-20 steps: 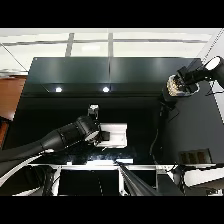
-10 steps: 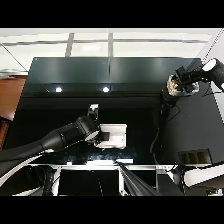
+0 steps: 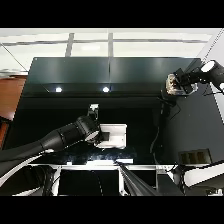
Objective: Fold the box and place the chain.
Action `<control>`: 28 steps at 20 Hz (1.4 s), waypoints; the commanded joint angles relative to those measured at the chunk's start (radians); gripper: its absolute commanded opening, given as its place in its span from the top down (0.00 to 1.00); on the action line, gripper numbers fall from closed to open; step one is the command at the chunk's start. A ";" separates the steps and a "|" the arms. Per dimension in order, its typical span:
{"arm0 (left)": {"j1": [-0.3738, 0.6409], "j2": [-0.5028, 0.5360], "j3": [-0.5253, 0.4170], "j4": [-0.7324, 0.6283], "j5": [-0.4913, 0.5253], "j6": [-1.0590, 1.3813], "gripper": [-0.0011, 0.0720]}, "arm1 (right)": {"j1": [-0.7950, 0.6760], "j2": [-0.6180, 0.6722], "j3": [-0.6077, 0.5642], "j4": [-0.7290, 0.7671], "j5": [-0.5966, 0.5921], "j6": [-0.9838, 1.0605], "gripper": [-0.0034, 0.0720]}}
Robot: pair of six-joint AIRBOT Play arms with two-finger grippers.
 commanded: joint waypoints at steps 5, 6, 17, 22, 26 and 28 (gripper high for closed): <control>0.000 0.000 0.000 0.001 0.009 0.000 0.95 | -0.017 0.096 0.011 -0.006 0.031 -0.172 0.93; 0.000 0.000 0.000 0.002 0.009 0.000 0.95 | -0.022 0.121 0.011 -0.005 0.042 -0.213 0.93; 0.000 0.000 0.000 0.005 0.040 0.000 0.95 | -0.056 0.483 0.137 0.051 0.217 -0.544 0.93; 0.000 0.000 0.000 0.009 0.043 0.000 0.95 | -0.043 0.639 0.166 0.136 0.342 -0.620 0.93; 0.000 0.000 0.000 0.011 0.053 0.000 0.95 | 0.052 0.748 0.166 0.133 0.394 -0.638 0.93; 0.000 0.000 0.000 0.011 0.053 0.000 0.95 | 0.127 0.784 0.166 0.133 0.451 -0.652 0.93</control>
